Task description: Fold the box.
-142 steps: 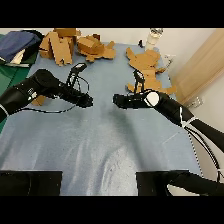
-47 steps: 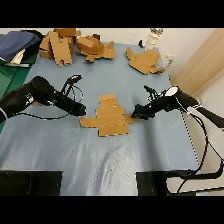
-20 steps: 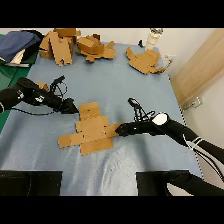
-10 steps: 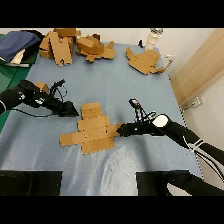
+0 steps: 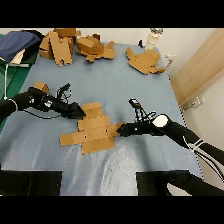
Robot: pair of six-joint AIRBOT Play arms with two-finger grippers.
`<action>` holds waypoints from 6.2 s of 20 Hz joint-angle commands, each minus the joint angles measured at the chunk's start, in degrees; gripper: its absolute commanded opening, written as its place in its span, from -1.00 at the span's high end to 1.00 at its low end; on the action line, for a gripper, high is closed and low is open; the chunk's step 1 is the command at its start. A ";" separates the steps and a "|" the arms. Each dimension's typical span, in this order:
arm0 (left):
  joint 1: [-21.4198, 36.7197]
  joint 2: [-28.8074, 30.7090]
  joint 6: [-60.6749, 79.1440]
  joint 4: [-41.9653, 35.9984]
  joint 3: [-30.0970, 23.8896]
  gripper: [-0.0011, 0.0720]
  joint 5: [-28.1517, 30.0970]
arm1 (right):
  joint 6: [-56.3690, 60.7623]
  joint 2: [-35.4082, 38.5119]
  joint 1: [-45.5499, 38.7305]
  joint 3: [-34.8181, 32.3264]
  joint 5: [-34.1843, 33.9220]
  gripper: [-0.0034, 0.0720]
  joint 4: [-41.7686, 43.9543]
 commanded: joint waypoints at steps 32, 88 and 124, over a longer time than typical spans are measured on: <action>-2.01 -5.14 19.76 -13.16 0.44 0.66 -3.67 | 0.90 0.04 0.07 -0.02 -0.04 0.90 -0.26; -24.30 13.31 75.71 -15.58 -11.63 0.94 16.81 | 13.88 9.64 -12.20 1.22 -7.50 0.48 -0.28; -22.86 13.20 83.38 -17.25 -14.73 0.94 14.47 | 13.29 9.51 -12.20 1.22 -7.58 0.50 -1.75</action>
